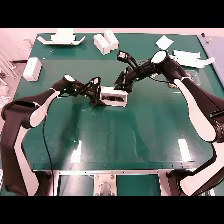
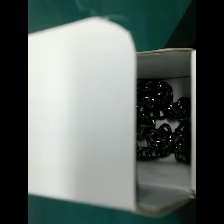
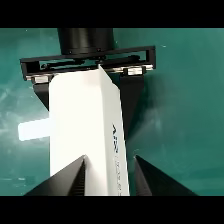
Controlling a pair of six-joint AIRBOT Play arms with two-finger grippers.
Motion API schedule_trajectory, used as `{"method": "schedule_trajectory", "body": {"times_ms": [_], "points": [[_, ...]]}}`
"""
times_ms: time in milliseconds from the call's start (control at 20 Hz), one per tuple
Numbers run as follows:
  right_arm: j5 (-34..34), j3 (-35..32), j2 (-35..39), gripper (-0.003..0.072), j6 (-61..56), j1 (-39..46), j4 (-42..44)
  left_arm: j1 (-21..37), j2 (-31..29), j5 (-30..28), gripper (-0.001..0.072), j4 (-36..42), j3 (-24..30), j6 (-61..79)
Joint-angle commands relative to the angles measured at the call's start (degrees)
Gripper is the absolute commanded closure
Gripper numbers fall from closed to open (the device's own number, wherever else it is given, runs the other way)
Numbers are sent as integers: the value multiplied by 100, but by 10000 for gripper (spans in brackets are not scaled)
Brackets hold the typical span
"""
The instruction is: Fold the box and place the chain.
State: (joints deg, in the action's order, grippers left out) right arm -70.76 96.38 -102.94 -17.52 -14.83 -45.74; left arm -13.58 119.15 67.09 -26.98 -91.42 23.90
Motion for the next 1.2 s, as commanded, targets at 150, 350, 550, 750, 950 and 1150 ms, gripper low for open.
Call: {"method": "schedule_trajectory", "body": {"times_ms": [150, 350, 550, 750, 950, 1150], "points": [[-85, 44, -4, 399, -9, 4, 0, -2, -4, 0, 313, -2, -7, -2], [-127, 17, -31, 368, -66, 9, -57, -2, -4, 0, 313, -2, -7, -2], [-79, 20, -192, 348, -111, 15, -214, -2, -4, 2, 313, -2, -7, -2], [-138, 26, -190, 351, -160, 13, -127, -2, -4, 0, 313, -2, -7, -2], [-433, 22, -179, 352, -505, 15, -146, -2, -4, 0, 313, -2, -7, -2], [-431, 17, -181, 381, -612, 15, -146, -2, -4, 0, 313, -2, -7, -2]]}}
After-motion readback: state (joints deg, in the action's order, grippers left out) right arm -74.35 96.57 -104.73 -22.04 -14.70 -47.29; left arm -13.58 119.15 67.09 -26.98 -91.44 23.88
